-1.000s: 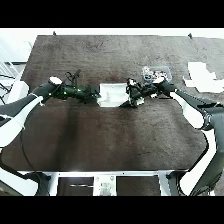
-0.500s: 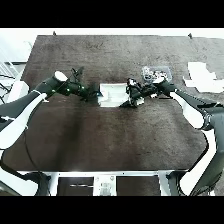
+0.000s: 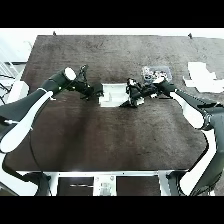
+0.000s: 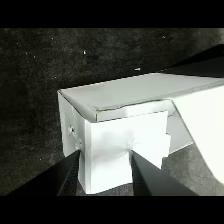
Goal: Fold the box and place the chain.
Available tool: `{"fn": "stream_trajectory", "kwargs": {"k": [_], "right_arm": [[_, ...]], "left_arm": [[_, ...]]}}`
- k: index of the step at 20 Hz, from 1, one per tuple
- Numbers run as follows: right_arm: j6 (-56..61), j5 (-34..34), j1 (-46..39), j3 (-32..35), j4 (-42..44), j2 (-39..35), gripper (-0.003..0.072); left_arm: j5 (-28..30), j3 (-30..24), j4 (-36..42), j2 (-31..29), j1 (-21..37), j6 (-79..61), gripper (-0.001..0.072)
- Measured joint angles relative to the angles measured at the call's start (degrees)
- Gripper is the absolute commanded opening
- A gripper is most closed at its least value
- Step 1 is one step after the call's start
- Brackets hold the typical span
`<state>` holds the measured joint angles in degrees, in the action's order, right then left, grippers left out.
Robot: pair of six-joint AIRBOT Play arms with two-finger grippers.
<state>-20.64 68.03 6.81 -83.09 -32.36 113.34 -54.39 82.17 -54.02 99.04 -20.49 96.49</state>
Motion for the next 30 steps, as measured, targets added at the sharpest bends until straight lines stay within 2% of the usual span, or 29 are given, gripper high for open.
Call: {"fn": "stream_trajectory", "kwargs": {"k": [19,30], "right_arm": [[0.0,0.0,0.0,0.0,0.0,0.0,0.0587],[0.0,0.0,0.0,0.0,0.0,0.0,0.0587]], "left_arm": [[2.6,1.2,-6.5,0.7,-3.1,7.4,0.0367],[-7.5,10.4,-13.4,7.1,-3.9,11.7,0.0366]]}}
